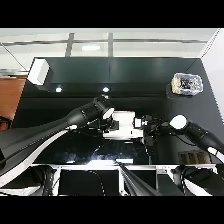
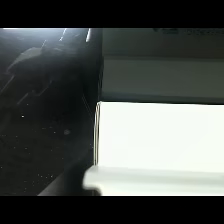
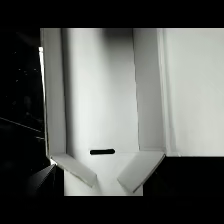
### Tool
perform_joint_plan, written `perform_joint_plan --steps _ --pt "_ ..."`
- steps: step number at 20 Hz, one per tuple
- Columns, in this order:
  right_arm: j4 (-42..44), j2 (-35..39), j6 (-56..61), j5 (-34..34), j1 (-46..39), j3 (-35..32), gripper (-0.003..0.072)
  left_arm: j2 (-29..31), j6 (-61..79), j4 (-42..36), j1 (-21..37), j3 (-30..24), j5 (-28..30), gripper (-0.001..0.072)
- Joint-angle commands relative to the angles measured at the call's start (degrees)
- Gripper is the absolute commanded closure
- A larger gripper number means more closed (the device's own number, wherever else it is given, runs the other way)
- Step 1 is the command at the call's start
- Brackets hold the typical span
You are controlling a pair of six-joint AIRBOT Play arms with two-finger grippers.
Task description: Fold the box and place the chain.
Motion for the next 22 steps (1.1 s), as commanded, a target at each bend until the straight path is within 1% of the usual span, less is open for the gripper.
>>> perform_joint_plan --steps 1,2,3,4,6,7,8,9,10,15,18,20,22 --pt "-5.03 3.37 1.6 1.6 -0.02 0.02 0.0019 -0.02 0.13 0.15 0.02 0.07 -0.26 0.068" --pt "-5.03 3.32 1.6 1.16 -0.02 0.02 0.0103 -0.02 0.15 0.11 0.02 0.07 -0.24 0.068" --pt "-4.96 3.32 1.57 0.22 -0.02 0.02 0.0141 -0.02 0.17 0.13 0.0 0.07 -0.31 0.068" --pt "-4.9 3.32 1.42 -0.07 -0.02 0.02 0.0203 -0.02 0.17 0.13 -0.02 0.07 -0.24 0.068" --pt "-4.33 3.3 1.44 -0.55 0.0 0.02 0.021 -0.02 0.17 0.11 -0.02 0.07 -0.02 0.068" --pt "-2.32 3.13 1.49 -0.42 0.09 0.0 0.0211 -0.02 0.15 0.11 -0.02 0.07 -0.02 0.068" --pt "0.37 2.6 1.46 -0.46 0.15 -0.02 0.0344 -0.02 0.15 0.11 -0.02 0.07 0.0 0.068" --pt "2.84 2.08 1.46 -0.52 0.46 -0.02 0.0523 -0.02 0.15 0.09 -0.02 0.07 -0.02 0.068" --pt "3.98 1.7 1.46 -0.63 1.2 -0.02 0.0557 -0.02 0.15 0.09 -0.02 0.07 0.0 0.068" --pt "5.95 0.59 4.87 -0.94 4.04 -0.02 0.0557 -0.02 0.15 -0.07 -0.02 0.07 0.22 0.0679" --pt "9.51 0.28 4.94 -1.4 4.5 -0.02 0.0556 -0.02 0.13 -0.09 -0.02 0.07 0.35 0.0679" --pt "11.72 -0.28 4.96 -2.84 4.74 -0.04 0.0556 -0.02 0.13 -0.09 -0.02 0.07 0.76 0.0679" --pt "11.96 -1.14 5.03 -4.83 4.72 -0.04 0.0557 -0.02 0.13 -0.11 -0.02 0.07 1.62 0.0679"
